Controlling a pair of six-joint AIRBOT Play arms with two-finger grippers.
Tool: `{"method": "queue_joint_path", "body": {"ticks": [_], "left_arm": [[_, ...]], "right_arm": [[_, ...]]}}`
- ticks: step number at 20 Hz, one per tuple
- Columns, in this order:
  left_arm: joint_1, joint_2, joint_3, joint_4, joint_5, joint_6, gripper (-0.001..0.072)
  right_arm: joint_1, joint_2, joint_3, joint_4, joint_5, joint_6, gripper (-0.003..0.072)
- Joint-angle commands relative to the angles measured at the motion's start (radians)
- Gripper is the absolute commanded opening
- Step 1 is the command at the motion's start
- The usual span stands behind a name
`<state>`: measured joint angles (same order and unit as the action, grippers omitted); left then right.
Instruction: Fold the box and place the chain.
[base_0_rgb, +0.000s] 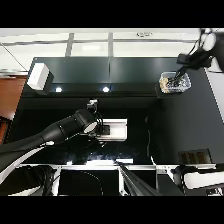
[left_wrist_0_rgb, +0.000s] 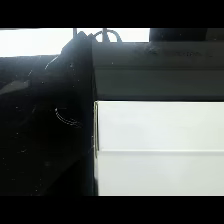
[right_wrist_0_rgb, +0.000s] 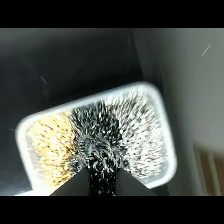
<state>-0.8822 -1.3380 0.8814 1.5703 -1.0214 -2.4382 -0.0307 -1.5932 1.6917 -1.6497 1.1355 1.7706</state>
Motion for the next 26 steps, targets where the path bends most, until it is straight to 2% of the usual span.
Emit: {"method": "queue_joint_path", "body": {"ticks": [1,3,9,14,18,22,24,26], "left_arm": [[0.000,0.000,0.001,0.000,0.000,0.000,0.0031],[0.000,0.000,0.001,0.000,0.000,0.000,0.0031],[0.000,0.000,0.001,0.000,0.000,0.000,0.0031],[0.000,0.000,0.001,0.000,0.000,0.000,0.0031],[0.000,0.000,0.001,0.000,0.000,0.000,0.0031],[0.000,0.000,0.001,0.000,0.000,0.000,0.0031],[0.000,0.000,0.001,0.000,0.000,0.000,0.0031],[0.000,0.000,0.001,0.000,0.000,0.000,0.0031]], "right_arm": [[0.004,0.186,0.001,0.085,-0.010,-0.092,0.0013],[0.010,0.285,0.001,0.124,0.008,-0.136,0.0012],[0.030,0.538,0.001,0.228,0.171,-0.287,0.0013],[0.031,0.700,0.001,0.383,0.212,-0.305,0.0012],[0.065,0.745,-0.010,0.528,0.350,-0.323,0.0012],[0.194,0.752,-0.120,0.554,0.483,-0.336,0.0012],[0.257,0.752,-0.203,0.614,0.475,-0.336,0.0012],[0.312,0.752,-0.271,0.663,0.420,-0.335,0.0013]]}}
